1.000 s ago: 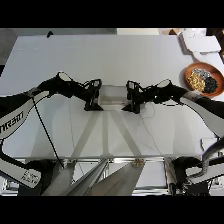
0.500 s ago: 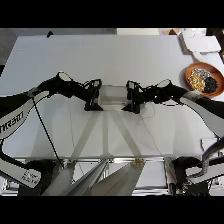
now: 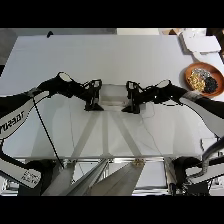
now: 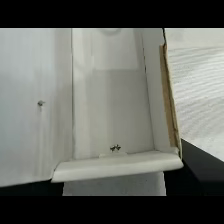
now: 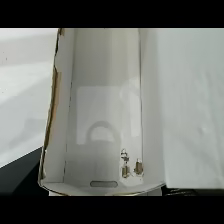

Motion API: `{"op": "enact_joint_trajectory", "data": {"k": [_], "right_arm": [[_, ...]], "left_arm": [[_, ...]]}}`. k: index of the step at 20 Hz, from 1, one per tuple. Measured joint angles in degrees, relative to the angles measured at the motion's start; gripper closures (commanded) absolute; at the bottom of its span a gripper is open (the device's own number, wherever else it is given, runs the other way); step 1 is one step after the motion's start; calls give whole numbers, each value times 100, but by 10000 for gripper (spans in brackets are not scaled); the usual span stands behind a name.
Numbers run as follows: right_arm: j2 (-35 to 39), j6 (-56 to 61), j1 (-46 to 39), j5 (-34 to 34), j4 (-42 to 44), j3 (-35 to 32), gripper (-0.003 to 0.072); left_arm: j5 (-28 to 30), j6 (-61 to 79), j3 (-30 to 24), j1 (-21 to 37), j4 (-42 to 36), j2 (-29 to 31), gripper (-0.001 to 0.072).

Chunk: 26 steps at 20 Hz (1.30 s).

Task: Fold the box and place the chain.

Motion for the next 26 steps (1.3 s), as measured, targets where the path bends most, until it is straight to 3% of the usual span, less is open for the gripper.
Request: {"op": "enact_joint_trajectory", "data": {"k": [9,17,18,19,20,21,26], "right_arm": [[162,151,-57,-57,-470,0,17],[728,476,-616,131,-1176,0,50],[807,518,-678,203,-1233,0,92],[870,542,-721,260,-1303,0,244],[942,562,-754,358,-1335,0,411],[1003,579,-772,463,-1335,0,657],[1314,879,-822,1084,-957,0,673]], "left_arm": [[-11,-13,0,0,2,0,435],[-13,-4,0,0,4,-2,435],[-13,-4,0,0,4,-2,435],[-15,-9,0,0,4,-2,435],[-15,-11,0,0,2,-2,435],[-15,-11,0,0,0,-2,435],[-20,-13,0,0,-4,-2,435]]}}
